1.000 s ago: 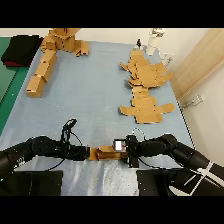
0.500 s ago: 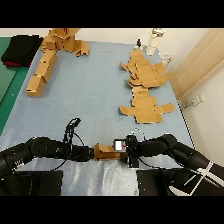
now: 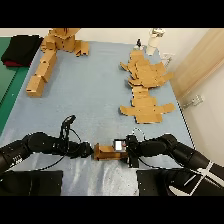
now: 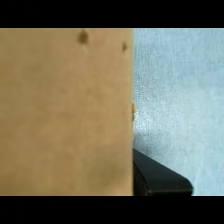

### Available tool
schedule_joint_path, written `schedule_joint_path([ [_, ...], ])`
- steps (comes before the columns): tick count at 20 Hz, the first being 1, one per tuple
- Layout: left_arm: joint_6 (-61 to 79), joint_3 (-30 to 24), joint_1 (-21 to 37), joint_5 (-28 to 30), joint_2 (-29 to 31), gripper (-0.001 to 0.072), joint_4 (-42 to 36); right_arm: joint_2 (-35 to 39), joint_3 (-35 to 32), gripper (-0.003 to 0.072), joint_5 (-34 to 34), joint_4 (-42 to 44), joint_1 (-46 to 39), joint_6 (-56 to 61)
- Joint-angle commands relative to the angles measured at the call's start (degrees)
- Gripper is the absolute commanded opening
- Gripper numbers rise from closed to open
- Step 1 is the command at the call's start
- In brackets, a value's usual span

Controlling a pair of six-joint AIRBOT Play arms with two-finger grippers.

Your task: Fold the box.

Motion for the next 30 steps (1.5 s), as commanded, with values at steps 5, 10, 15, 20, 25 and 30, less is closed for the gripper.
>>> schedule_joint_path([
  [5, 1.31, 0.24, 1.49, -3.02, 0.04, 0.0352, -1.01, 0.04, 0.02, 0.0365, 0.02, 0.02, 0.00, 0.00],
  [10, 2.47, 1.11, 6.08, -4.37, 0.04, 0.0353, -1.05, 0.04, 0.02, 0.0365, 0.02, 0.02, 0.00, 0.00],
  [15, 5.42, 4.15, 7.52, -7.78, 0.04, 0.0480, -1.60, 0.04, 0.02, 0.0366, 0.00, 0.02, 0.02, 0.00],
  [20, 5.42, 4.15, 7.52, -10.08, 0.02, 0.0480, -1.75, 0.04, 0.02, 0.0365, 0.02, 0.02, 0.00, 0.00],
  [25, 9.07, 4.15, 5.62, -7.41, -0.17, 0.0481, -6.97, 0.04, 0.02, 0.0365, 0.02, 0.02, 0.00, 0.00],
  [30, 9.05, 4.15, 0.59, -5.66, -2.54, 0.0481, -7.04, 0.04, 0.02, 0.0365, 0.02, 0.00, 0.00, 0.00],
])
